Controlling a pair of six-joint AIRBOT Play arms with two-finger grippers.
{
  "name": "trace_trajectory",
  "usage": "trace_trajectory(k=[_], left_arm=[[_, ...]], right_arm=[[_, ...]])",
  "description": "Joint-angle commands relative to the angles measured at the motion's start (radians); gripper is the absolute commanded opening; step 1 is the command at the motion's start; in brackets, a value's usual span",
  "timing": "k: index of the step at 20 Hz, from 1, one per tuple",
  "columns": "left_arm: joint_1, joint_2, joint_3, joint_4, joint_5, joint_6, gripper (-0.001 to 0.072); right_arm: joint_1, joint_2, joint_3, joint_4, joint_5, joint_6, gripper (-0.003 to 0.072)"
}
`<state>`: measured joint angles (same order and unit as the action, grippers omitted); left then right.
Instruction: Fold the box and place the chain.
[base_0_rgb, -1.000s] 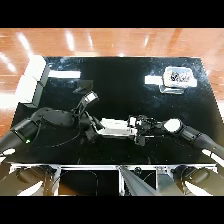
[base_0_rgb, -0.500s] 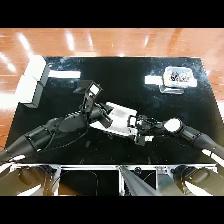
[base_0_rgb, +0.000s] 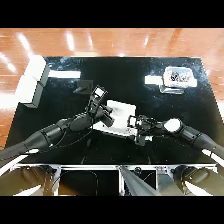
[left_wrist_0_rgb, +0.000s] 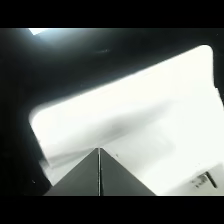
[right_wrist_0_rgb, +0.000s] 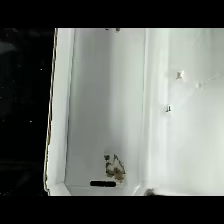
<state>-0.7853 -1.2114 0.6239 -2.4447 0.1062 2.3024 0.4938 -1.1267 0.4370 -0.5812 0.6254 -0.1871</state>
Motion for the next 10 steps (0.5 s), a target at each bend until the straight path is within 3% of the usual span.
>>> trace_trajectory(k=[1, 5, 10], left_arm=[[-0.001, -0.030, 0.001, 0.001, 0.041, -0.056, 0.0029], [-0.001, -0.021, 0.013, 0.002, 0.122, -0.056, 0.0028], [0.007, 0.063, 0.013, 0.029, 0.177, -0.055, 0.0028]], right_arm=[[0.000, 0.000, 0.000, 0.001, -0.001, 0.000, 0.0584], [0.000, 0.000, 0.000, 0.001, -0.002, 0.000, 0.0583], [0.000, 0.000, 0.000, 0.001, -0.001, 0.000, 0.0584]])
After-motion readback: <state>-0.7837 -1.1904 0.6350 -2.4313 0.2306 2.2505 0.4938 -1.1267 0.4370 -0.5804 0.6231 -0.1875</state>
